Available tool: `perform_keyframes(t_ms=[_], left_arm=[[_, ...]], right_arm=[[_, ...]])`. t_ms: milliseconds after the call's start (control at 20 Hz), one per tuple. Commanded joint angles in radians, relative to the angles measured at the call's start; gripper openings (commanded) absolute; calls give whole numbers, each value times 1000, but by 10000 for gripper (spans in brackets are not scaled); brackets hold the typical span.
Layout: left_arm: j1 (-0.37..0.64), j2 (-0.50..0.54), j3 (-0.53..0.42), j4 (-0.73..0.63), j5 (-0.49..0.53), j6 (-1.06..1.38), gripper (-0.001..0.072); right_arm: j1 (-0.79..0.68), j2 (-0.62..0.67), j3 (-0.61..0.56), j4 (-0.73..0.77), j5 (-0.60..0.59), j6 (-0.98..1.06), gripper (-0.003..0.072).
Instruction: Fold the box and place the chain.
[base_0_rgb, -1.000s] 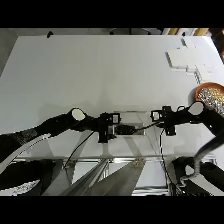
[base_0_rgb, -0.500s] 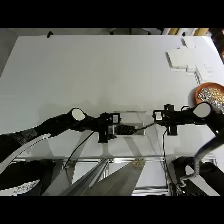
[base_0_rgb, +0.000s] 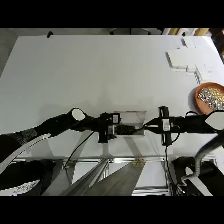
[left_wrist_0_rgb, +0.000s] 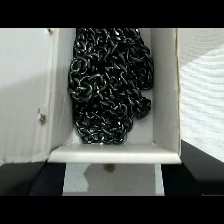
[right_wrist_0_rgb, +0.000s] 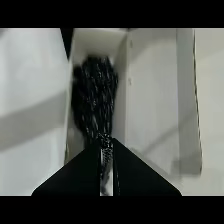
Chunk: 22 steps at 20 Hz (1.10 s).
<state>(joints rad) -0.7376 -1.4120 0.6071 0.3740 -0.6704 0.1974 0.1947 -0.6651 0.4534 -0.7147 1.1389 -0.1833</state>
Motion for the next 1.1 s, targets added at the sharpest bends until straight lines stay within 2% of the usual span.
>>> perform_keyframes(t_ms=[0,150,250,300,450,600,800,850,900,1050], left_arm=[[0,0,1,0,0,0,173],[0,0,1,0,0,0,173],[0,0,1,0,0,0,173],[0,0,1,0,0,0,173],[0,0,1,0,0,0,173],[0,0,1,0,0,0,173],[0,0,1,0,0,0,173],[0,0,1,0,0,1,173],[0,0,1,0,0,0,173],[0,0,1,0,0,0,173]], right_arm=[[166,15,1,102,-154,5,13],[281,-29,1,82,-287,50,13],[309,-83,1,58,-299,53,25],[309,-105,1,45,-299,61,81],[309,-106,2,-113,-308,168,132],[301,-51,2,-310,-243,241,140],[124,3,2,-405,-92,239,141],[56,-2,2,-410,-74,230,190],[-4,-12,2,-411,-73,223,229],[-89,-105,2,-415,-109,159,245]])
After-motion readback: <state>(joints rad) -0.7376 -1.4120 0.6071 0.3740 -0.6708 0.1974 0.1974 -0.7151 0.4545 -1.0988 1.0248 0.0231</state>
